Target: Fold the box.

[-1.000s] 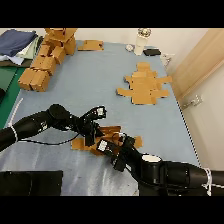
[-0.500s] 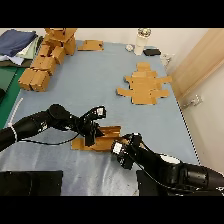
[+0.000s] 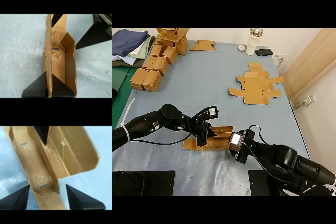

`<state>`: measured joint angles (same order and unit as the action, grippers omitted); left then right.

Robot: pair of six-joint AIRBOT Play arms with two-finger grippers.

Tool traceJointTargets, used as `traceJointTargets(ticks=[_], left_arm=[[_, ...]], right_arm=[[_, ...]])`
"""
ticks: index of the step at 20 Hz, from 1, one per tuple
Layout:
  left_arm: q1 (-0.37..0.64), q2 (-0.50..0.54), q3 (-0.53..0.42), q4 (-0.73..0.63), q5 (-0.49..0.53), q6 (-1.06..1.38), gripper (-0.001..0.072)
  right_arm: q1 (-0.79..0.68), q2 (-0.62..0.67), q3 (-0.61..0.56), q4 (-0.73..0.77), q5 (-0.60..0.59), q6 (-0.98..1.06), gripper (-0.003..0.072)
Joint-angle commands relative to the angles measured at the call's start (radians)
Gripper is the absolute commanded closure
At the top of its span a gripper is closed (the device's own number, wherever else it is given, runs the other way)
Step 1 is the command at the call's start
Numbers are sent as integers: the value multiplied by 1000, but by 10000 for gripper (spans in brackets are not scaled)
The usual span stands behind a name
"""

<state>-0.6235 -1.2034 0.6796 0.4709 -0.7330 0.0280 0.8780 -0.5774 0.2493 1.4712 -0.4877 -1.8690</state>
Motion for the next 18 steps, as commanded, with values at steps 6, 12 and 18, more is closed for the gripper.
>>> traceJointTargets(ticks=[6, 12, 18], left_arm=[[0, 0, 1, 0, 0, 0, 698], [0, 0, 1, 0, 0, 0, 698], [0, 0, 1, 0, 0, 0, 698]], right_arm=[[-412, -328, 219, 779, -309, -1065, -31], [-442, -474, 290, 776, -415, -1081, -28], [-441, -446, 289, 721, -424, -1081, -26]])
